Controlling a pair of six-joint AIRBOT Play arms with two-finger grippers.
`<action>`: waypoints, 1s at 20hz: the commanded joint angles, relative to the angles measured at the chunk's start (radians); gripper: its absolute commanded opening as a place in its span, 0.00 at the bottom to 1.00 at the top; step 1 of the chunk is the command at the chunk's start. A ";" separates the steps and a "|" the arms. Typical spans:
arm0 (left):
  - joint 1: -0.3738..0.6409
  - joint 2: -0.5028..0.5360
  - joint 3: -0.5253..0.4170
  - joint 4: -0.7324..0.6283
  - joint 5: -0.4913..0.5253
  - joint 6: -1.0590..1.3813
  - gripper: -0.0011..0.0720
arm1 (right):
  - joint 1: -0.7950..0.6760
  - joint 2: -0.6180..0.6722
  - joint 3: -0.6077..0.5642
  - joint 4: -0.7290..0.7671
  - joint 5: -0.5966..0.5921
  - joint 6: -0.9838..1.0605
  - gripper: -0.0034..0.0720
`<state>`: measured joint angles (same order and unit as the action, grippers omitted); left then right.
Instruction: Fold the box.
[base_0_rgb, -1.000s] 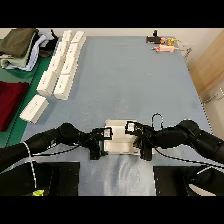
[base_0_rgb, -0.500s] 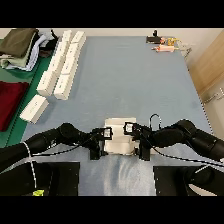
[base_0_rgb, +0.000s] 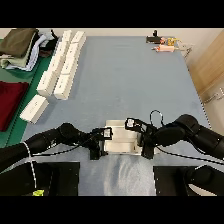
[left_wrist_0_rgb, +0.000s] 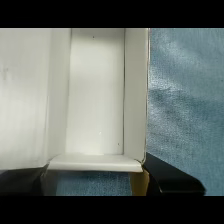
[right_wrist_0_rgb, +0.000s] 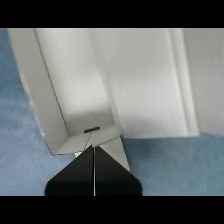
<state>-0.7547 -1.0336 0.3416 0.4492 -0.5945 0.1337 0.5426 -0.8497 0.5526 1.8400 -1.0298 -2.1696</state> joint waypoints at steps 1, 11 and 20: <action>0.000 0.001 0.000 0.000 0.000 0.000 0.73 | -0.001 0.032 0.095 -0.330 -0.192 0.344 0.05; 0.000 0.001 0.000 0.000 0.000 0.000 0.73 | -0.391 0.021 0.003 -0.267 -0.347 0.922 0.05; 0.000 0.001 0.000 0.000 0.000 0.000 0.73 | -0.399 0.030 -0.124 0.081 -0.171 0.740 0.05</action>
<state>-0.7547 -1.0336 0.3416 0.4492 -0.5945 0.1337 0.1493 -0.8349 0.4351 1.7859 -1.2327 -1.3663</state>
